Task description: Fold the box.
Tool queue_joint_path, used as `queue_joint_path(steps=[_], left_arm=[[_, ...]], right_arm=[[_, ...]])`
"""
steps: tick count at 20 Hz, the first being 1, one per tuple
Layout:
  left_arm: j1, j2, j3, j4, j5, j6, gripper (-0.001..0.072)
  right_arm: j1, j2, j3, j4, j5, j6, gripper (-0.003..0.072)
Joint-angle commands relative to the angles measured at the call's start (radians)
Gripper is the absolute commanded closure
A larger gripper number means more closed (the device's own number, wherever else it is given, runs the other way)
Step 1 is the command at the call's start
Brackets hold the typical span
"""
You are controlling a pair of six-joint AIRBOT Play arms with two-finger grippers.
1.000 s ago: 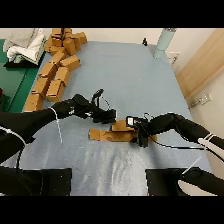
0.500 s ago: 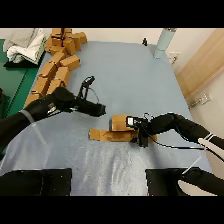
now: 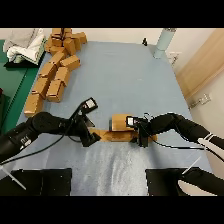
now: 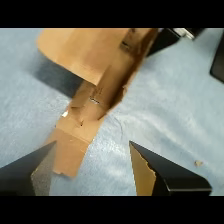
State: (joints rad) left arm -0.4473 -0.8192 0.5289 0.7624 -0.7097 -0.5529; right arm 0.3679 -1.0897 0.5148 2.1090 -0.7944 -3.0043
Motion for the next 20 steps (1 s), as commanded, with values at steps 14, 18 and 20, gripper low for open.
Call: queue_joint_path(steps=[14, 18, 20], left_arm=[[-0.046, -0.361, 0.099, -0.165, 0.121, 0.477, 0.0024], [-0.086, -0.428, 0.152, -0.192, 0.097, 0.487, 0.0026], [-0.103, -0.463, 0.161, -0.201, 0.099, 0.490, 0.0029]], right_arm=[[0.001, 0.000, 0.000, 0.000, 0.000, 0.000, 0.0199], [0.001, 0.000, 0.000, 0.000, 0.000, 0.000, 0.0198], [0.001, 0.000, 0.000, 0.000, 0.000, 0.000, 0.0198]])
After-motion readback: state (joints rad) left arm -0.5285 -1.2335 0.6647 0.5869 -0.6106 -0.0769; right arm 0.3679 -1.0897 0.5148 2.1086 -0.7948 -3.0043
